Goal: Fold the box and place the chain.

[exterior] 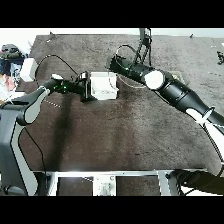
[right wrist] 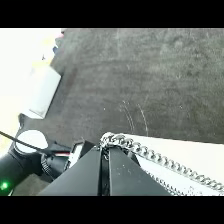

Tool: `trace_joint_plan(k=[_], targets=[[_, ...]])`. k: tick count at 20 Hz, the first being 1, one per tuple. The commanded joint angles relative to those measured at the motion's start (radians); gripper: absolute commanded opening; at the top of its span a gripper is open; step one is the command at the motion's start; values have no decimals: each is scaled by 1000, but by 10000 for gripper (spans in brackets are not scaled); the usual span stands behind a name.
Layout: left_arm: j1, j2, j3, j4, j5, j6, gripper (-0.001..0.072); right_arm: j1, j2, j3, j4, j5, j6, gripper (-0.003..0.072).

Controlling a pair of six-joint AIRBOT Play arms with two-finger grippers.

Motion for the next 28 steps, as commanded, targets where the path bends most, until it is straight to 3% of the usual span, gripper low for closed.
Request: trace_joint_plan(k=[1, 8, 9, 10, 11, 15, 21, 26, 28], targets=[[0, 1, 0, 0, 0, 0, 458, 9, -1, 6, 4, -9, -2, 10], [0, 1, 0, 0, 0, 0, 459, 1, -127, 3, -29, 33, -2, 11], [0, 1, 0, 0, 0, 0, 458, -10, -152, 0, -40, 43, -1, 119], [0, 1, 0, 0, 0, 0, 458, -25, -169, -8, -45, 44, -2, 273], [0, 1, 0, 0, 0, 0, 458, -43, -178, -16, -61, 45, -2, 294], [0, 1, 0, 0, 0, 0, 458, -183, -151, -56, -146, 147, -2, 295], [0, 1, 0, 0, 0, 0, 459, -471, -74, -245, -154, 230, 40, 296], [0, 1, 0, 0, 0, 0, 459, -553, -165, -268, -101, 97, 54, 298], [0, 1, 0, 0, 0, 0, 458, -553, -208, -249, -53, 44, 54, 379]])
